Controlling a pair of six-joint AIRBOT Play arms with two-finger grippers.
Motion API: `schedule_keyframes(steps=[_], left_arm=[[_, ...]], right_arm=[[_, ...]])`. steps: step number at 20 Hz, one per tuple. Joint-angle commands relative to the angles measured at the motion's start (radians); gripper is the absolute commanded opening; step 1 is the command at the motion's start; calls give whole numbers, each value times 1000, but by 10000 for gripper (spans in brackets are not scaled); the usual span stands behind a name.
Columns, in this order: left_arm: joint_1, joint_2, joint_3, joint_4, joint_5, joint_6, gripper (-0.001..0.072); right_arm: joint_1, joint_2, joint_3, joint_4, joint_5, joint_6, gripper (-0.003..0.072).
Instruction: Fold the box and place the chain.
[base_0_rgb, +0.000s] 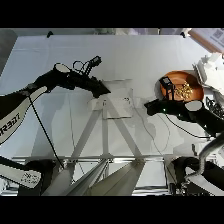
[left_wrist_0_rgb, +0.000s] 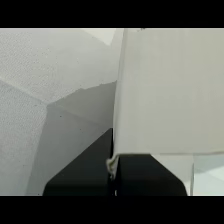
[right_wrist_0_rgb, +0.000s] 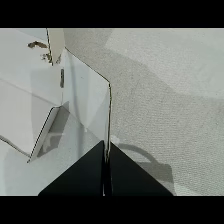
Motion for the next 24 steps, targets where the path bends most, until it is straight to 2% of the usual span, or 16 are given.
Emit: schedule_keyframes(steps=[1, 6, 7, 9, 13, 17, 18, 20, 22, 24], left_arm=[[0, 1, 1, 0, 0, 0, 13], [0, 1, 1, 0, -7, 0, 12], [0, 2, 1, 0, -15, 0, 11], [1, 14, 1, 2, -40, 0, 8], [22, 154, 1, 111, -137, 26, 5], [49, 355, -4, 390, -313, -104, 1], [50, 396, -21, 434, -325, -163, -1], [49, 445, -82, 398, -313, -145, -2], [48, 448, -156, 268, -268, -68, -2], [46, 437, -238, 136, -156, 63, -2]], right_arm=[[1, -1, -1, 0, 0, 0, 13], [1, -1, 0, 1, 3, 0, 16], [1, 0, 0, 3, 5, 1, 44], [1, 12, 0, 4, 38, 1, 367], [1, 103, 15, -8, 201, 1, 374], [0, 259, 33, -8, 211, 63, 374], [0, 307, 34, -8, 198, 76, 374], [0, 393, 34, -8, 179, 80, 374], [0, 465, 34, -12, 150, 81, 374], [0, 520, 34, -58, 99, 145, 373]])
